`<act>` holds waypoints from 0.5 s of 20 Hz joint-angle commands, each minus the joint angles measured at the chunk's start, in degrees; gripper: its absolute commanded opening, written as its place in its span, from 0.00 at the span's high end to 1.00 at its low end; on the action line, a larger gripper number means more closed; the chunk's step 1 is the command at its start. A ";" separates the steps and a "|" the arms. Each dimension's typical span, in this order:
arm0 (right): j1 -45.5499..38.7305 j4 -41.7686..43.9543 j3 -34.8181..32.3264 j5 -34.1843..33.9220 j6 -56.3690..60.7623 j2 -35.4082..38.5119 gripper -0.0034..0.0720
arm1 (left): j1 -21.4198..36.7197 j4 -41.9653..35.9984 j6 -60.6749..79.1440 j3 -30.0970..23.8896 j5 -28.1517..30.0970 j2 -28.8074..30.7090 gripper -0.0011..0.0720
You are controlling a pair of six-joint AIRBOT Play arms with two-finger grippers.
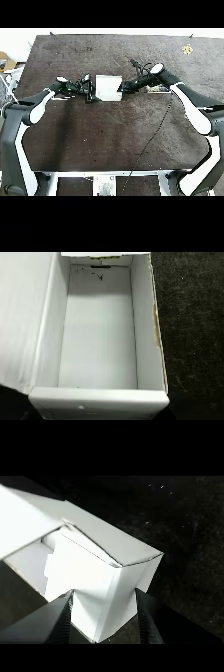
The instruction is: Fold the box and place the chain.
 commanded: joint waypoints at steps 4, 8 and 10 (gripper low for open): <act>5.07 -19.76 5.60 -0.63 13.62 -0.17 0.39 | 0.00 0.00 0.02 -0.02 0.02 -0.02 0.68; 9.11 -34.51 12.35 5.75 24.00 -1.40 0.39 | 0.00 0.02 0.02 -0.02 0.02 -0.02 0.68; 11.30 -40.63 17.55 12.04 28.35 -4.57 0.39 | 0.00 0.02 0.02 -0.02 0.02 -0.02 0.68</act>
